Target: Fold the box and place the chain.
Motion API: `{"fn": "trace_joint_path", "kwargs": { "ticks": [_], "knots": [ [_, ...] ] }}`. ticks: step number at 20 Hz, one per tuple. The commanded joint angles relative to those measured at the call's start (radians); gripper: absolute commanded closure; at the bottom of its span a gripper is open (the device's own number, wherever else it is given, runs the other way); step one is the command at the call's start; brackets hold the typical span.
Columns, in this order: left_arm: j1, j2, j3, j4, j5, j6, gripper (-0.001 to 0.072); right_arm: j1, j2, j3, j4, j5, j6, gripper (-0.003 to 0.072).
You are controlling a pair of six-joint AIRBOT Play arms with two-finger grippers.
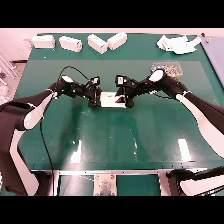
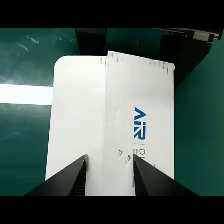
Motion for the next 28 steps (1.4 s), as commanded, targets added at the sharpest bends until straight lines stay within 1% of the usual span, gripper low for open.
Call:
{"fn": "trace_joint_path", "kwargs": {
  "ticks": [1,3,5,9,14,18,21,26,28],
  "knots": [
    [0.000,0.001,0.000,0.000,0.001,0.000,0.0184,0.007,-0.002,0.002,-0.004,0.000,0.001,0.0306],
    [0.000,0.001,0.000,0.000,0.001,0.000,0.0184,0.009,-0.001,0.002,-0.004,-0.002,0.002,0.0249],
    [0.000,0.001,0.000,0.000,0.001,0.000,0.0183,0.009,-0.001,0.001,-0.005,-0.006,0.006,0.0231],
    [0.000,0.001,0.000,0.000,0.000,0.000,0.0184,0.008,-0.001,-0.007,-0.005,-0.059,0.011,0.0233],
    [0.000,0.001,0.000,0.000,0.000,0.000,0.0183,0.041,-0.001,-0.040,-0.013,-0.182,0.011,0.0231],
    [0.000,0.001,0.000,0.000,0.000,0.000,0.0184,0.044,0.000,-0.036,-0.013,-0.198,0.011,0.0231],
    [0.000,0.001,0.000,0.000,0.000,0.000,0.0184,0.044,0.021,-0.036,-0.012,-0.234,0.011,0.0232],
    [0.000,0.001,0.000,0.000,0.000,0.000,0.0183,0.043,0.043,-0.036,-0.012,-0.236,0.011,0.0232],
    [0.000,0.001,0.000,0.000,0.000,0.000,0.0184,0.044,0.043,-0.036,-0.012,-0.257,0.011,0.0233]
  ]
}}
